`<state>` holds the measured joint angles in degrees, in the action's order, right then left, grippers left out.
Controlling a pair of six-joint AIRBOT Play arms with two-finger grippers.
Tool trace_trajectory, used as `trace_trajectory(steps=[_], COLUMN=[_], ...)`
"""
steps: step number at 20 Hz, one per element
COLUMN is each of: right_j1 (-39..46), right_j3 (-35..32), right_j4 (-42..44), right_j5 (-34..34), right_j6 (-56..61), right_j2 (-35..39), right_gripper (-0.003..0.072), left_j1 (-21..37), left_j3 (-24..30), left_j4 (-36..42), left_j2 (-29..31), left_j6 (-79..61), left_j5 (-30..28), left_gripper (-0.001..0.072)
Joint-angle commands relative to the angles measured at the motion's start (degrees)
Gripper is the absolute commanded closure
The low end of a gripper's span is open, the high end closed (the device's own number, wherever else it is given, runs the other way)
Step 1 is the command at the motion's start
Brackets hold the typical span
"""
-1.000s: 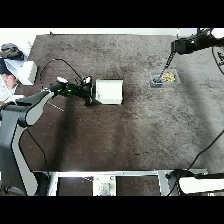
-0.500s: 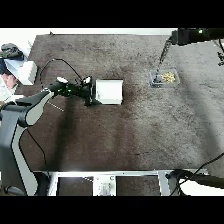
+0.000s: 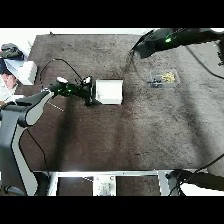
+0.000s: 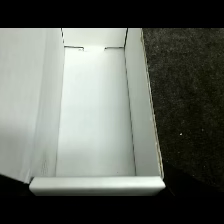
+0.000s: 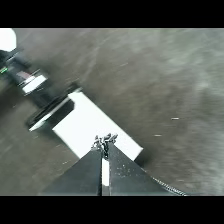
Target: Fold the box and place the chain.
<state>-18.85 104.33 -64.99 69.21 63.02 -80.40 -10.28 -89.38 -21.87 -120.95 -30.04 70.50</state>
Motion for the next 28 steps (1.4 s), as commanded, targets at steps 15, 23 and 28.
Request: trace_trajectory(steps=[15, 23, 28], right_j1=[-7.17, -3.93, -0.9], right_j3=[-17.79, -17.79, -17.84], right_j4=[-1.79, -2.03, -2.08], right_j5=[-15.78, -21.92, -14.95], right_j6=[0.42, 1.66, 5.75], right_j2=[-14.62, -14.6, -14.49], right_gripper=[0.0674, 0.0301, 0.0302], left_j1=[-0.02, -0.02, -0.02], left_j3=[-0.02, -0.02, -0.02], left_j4=[0.0, 0.0, 0.0], left_j2=[-0.02, -0.02, -0.02], left_j6=[0.0, 0.0, 0.0], left_j5=[-0.02, -0.02, -0.02], left_gripper=[0.024, 0.0239, 0.0239])
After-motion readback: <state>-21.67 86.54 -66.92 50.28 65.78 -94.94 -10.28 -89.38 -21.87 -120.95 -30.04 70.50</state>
